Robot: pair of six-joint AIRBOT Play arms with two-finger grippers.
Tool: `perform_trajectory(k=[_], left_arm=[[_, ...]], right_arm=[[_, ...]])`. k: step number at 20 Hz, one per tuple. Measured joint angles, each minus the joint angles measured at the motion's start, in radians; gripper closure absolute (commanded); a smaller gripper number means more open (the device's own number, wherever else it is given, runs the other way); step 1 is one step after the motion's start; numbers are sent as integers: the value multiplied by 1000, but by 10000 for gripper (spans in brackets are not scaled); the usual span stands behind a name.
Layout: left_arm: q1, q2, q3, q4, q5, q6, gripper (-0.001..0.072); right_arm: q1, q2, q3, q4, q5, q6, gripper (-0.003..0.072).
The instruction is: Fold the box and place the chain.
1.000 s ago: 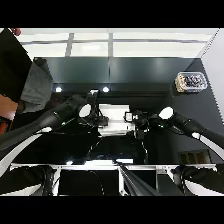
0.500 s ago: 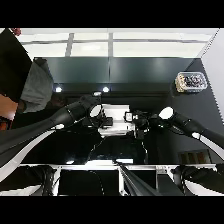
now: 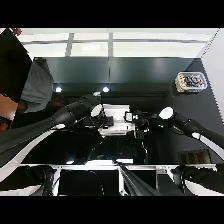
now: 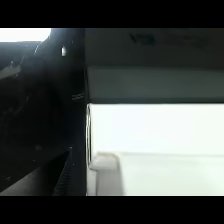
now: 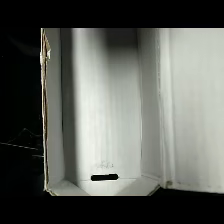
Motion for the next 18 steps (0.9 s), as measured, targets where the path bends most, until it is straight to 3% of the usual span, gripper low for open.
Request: perform_trajectory(k=[3, 4, 6, 17, 18], left_arm=[[0, -2, 6, 3, -5, 0, 319], [0, -3, 8, 4, -7, -1, 414], [0, -7, 9, 5, -11, 0, 686], [1, -14, 11, -9, -5, 48, 683], [1, -14, 11, -10, -3, 49, 683]], right_arm=[[0, 0, 0, 0, 0, 0, 462], [0, 0, 0, 0, 0, 0, 462], [0, 0, 0, 0, 0, 0, 462], [0, 2, 1, -1, 9, 0, 461], [0, 3, 2, -1, 10, 0, 399]])
